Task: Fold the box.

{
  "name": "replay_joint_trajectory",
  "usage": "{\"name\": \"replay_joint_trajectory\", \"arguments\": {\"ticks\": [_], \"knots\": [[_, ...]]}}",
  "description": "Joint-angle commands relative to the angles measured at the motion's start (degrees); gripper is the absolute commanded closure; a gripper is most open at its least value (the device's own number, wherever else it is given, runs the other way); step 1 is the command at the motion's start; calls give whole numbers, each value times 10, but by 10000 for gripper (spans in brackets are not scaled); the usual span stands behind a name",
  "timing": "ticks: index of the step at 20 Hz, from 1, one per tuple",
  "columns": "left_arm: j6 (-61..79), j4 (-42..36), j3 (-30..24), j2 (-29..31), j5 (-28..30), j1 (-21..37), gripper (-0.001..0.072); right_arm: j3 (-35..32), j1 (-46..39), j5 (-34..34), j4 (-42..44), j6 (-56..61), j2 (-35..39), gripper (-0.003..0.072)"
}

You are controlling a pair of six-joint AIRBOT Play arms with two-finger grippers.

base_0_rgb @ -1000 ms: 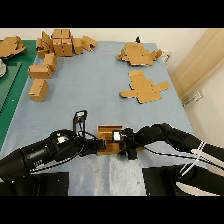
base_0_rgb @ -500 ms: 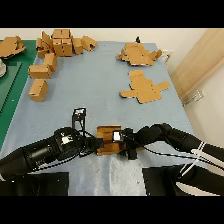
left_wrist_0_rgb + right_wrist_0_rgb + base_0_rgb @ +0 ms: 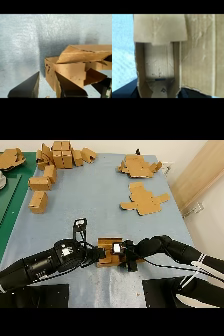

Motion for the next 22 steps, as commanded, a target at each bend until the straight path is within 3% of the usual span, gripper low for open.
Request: {"name": "replay_joint_trajectory", "arguments": {"ticks": [1,6,9,11,20,22], "knots": [[-1,-4,1,0,5,0,414,0,1,0,1,0,0,174],[-1,-6,1,0,-42,0,414,0,1,0,1,0,0,174],[-1,-14,0,-1,-26,0,398,0,0,0,1,0,0,174],[-1,-17,0,-10,-7,0,8,0,1,0,1,0,0,174],[26,-77,4,-76,0,1,10,0,1,0,1,0,0,174],[23,-75,5,-76,1,1,58,0,1,1,0,0,0,174]]}}
